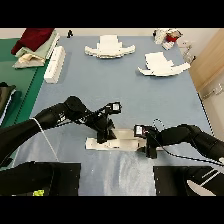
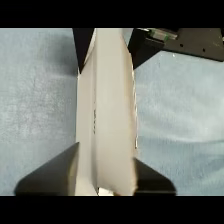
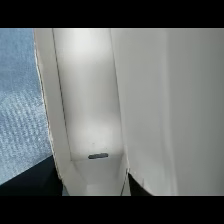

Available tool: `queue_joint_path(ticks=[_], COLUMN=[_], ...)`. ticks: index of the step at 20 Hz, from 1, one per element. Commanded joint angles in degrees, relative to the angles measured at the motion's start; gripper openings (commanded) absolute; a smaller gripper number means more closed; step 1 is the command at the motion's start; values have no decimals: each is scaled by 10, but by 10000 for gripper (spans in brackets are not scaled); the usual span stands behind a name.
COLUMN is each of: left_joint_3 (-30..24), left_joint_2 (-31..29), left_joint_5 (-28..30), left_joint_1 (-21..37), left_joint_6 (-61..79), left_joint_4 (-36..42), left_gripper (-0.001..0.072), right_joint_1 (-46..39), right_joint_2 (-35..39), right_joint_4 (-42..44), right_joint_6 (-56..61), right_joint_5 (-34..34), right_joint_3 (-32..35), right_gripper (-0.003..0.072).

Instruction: Fold the box.

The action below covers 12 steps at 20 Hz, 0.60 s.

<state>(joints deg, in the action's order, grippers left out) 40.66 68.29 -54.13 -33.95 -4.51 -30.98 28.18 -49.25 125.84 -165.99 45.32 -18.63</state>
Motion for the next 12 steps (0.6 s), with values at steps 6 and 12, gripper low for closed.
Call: queue_joint_path(ticks=[6, 12], left_joint_3=[7, 9], left_joint_2=[-37, -116], left_joint_5=[-34, -176], left_joint_1=[28, 102], left_joint_6=[-168, -383], left_joint_4=[-62, -184], left_gripper=[677, 67], right_joint_1=[0, 0], right_joint_2=[0, 0], right_joint_4=[0, 0], right_joint_6=[-1, -1], right_joint_5=[2, 2], right_joint_3=[0, 0], right_gripper=[487, 487])
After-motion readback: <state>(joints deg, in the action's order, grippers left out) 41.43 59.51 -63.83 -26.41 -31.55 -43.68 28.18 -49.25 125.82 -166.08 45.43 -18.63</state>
